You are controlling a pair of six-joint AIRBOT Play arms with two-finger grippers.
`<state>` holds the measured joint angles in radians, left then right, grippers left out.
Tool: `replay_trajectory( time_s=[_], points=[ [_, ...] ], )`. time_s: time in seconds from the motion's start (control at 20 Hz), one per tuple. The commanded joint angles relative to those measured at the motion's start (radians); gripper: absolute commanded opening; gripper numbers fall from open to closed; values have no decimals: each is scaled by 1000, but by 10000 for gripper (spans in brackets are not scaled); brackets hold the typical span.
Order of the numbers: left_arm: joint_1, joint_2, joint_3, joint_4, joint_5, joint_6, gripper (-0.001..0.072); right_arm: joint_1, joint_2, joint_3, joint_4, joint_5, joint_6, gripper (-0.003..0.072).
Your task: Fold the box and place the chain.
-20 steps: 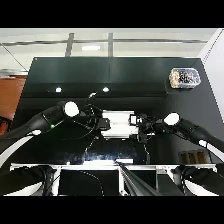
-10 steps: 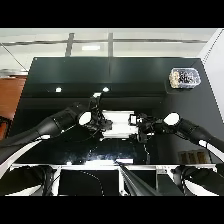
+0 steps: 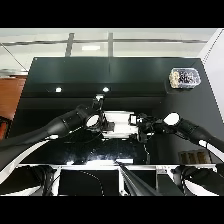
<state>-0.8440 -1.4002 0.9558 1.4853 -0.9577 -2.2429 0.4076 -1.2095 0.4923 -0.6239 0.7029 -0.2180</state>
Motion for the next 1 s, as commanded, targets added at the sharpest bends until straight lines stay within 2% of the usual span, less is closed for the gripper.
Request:
replay_trajectory(
  time_s=[0.0,0.1,0.15,0.35,0.45,0.5,0.65,0.7,0.8,0.85,0.95],
  points=[
    [-7,-52,55,6,-44,-17,263,0,0,0,0,0,0,533],
    [-7,-72,78,7,-68,-17,262,0,0,0,0,0,0,533],
    [-7,-79,86,6,-68,-18,228,0,0,0,0,0,0,533],
    [-7,-85,90,7,-68,-44,208,0,0,0,0,0,0,533],
    [-7,-87,90,6,-68,-48,52,0,0,0,0,0,0,533],
    [-7,-87,91,6,-68,-47,26,0,0,0,0,0,0,533],
    [-7,-87,92,4,-68,-48,28,0,0,0,0,-1,0,533],
    [-6,-87,97,2,-69,-47,89,0,0,0,0,0,0,533],
    [-5,-87,113,2,-71,-47,445,0,0,0,0,-1,0,533],
    [-3,-87,121,3,-73,-47,493,0,0,0,0,0,0,532],
    [-2,-87,131,3,-76,-47,494,0,0,0,0,-1,0,533]
  ],
)
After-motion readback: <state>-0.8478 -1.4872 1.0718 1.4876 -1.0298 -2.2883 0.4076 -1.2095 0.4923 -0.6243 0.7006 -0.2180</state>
